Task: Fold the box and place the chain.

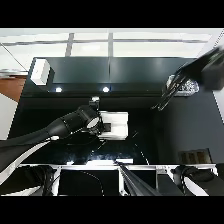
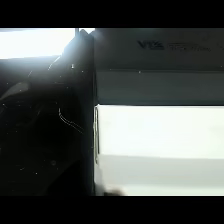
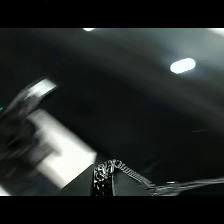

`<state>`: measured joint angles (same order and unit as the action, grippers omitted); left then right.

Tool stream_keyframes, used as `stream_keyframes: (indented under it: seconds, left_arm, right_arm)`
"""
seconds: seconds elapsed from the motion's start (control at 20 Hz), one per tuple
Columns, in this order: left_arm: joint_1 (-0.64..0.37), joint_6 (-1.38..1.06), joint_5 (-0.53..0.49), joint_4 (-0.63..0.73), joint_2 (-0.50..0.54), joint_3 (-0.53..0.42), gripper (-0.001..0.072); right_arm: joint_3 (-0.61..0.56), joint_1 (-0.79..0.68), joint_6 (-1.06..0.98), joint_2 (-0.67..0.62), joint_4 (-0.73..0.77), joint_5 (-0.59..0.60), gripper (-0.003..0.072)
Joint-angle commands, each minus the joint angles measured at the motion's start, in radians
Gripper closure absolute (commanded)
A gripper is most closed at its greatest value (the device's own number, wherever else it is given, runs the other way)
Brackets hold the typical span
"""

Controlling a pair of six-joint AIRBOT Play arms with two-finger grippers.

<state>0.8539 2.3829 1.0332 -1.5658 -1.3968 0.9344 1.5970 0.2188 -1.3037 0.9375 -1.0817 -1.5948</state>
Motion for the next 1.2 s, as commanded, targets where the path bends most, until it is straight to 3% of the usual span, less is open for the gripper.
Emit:
stream_keyframes:
  seconds: [0.0, 0.35, 0.95, 1.15]
  left_arm:
    - [0.0, 0.0, -0.002, 0.0, 0.0, 0.0, 0.0682]
    - [0.0, 0.0, -0.002, 0.0, 0.0, 0.0, 0.0682]
    - [0.0, 0.0, -0.002, 0.0, 0.0, 0.0, 0.0683]
    - [0.0, 0.0, -0.001, 0.0, 0.0, 0.0, 0.0683]
  right_arm:
    - [-0.153, 0.067, 0.067, -0.002, 0.186, -0.005, 0.0647]
    - [-0.332, 0.19, 0.082, 0.006, 0.255, 0.184, 0.0647]
    - [-0.347, 0.339, 0.086, 0.152, 0.264, 0.265, 0.0647]
    - [-0.381, 0.333, 0.087, 0.158, 0.194, 0.271, 0.0647]
